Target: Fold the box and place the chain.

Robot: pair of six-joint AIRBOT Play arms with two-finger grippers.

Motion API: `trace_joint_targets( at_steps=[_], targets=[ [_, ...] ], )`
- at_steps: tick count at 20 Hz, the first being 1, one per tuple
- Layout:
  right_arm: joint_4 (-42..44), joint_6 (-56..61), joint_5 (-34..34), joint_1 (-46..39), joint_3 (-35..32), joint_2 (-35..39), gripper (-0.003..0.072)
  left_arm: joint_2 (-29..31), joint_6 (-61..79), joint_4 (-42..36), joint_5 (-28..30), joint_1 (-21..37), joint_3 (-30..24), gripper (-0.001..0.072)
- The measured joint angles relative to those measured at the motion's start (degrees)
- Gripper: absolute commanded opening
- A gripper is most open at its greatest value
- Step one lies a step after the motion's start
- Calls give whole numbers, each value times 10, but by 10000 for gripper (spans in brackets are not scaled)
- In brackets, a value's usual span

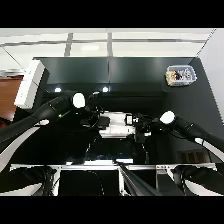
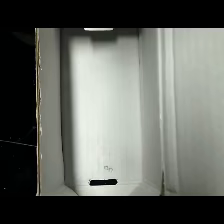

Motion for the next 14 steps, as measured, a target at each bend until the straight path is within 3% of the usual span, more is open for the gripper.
trace_joint_targets(
  at_steps=[14],
  targets=[
    [1,2,0,0,0,0,164,-10,-150,171,2,-70,7,334]
  ],
)
